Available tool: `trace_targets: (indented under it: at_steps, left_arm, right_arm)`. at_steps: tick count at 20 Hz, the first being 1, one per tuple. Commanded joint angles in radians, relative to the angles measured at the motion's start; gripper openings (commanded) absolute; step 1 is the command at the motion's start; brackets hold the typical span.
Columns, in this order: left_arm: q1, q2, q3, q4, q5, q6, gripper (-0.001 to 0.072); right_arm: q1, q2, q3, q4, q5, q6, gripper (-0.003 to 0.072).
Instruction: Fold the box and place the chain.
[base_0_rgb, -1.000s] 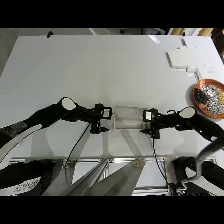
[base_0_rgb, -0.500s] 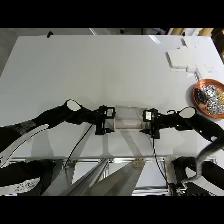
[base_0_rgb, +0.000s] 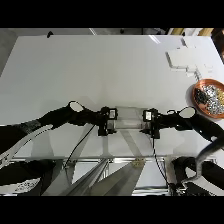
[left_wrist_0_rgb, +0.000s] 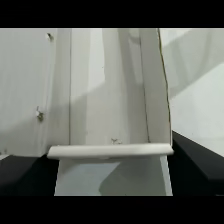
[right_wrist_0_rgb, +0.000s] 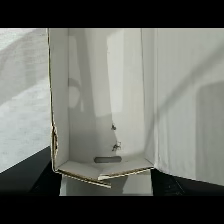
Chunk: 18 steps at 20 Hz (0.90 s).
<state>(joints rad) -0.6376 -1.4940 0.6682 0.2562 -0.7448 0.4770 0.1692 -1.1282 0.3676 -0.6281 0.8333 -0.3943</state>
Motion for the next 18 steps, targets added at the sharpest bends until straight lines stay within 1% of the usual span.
trace_targets:
  at_steps: [1,3,4,5,6,7,8,18]
  left_arm:
    - [-0.005,-0.008,0.003,-0.032,0.009,0.024,0.0693]
    - [-0.005,-0.011,0.003,-0.032,0.008,0.024,0.0689]
    - [-0.005,-0.011,0.003,-0.032,0.008,0.024,0.0636]
    - [-0.005,-0.011,0.003,-0.032,0.008,0.025,0.0498]
    - [-0.005,-0.011,0.003,-0.032,0.008,0.025,0.0378]
    - [-0.008,-0.011,0.003,-0.031,0.009,0.028,0.029]
    - [-0.009,-0.011,0.003,-0.028,0.008,0.028,0.0273]
    - [-0.008,-0.011,0.003,-0.028,0.008,0.028,0.0271]
  right_arm:
    - [0.0,0.0,0.0,0.0,0.0,0.0,0.0403]
    - [0.0,0.0,0.0,0.0,0.0,0.0,0.0403]
    - [0.0,0.0,0.0,0.0,0.0,0.0,0.0403]
    - [0.0,0.0,0.0,0.0,0.0,0.0,0.0403]
    - [0.0,0.0,0.0,0.0,0.0,0.0,0.0403]
    - [0.0,0.0,0.0,0.0,0.0,0.0,0.0403]
    - [0.0,0.0,0.0,0.0,0.0,0.0,0.0403]
    - [0.0,0.0,0.0,0.0,0.0,0.0,0.0403]
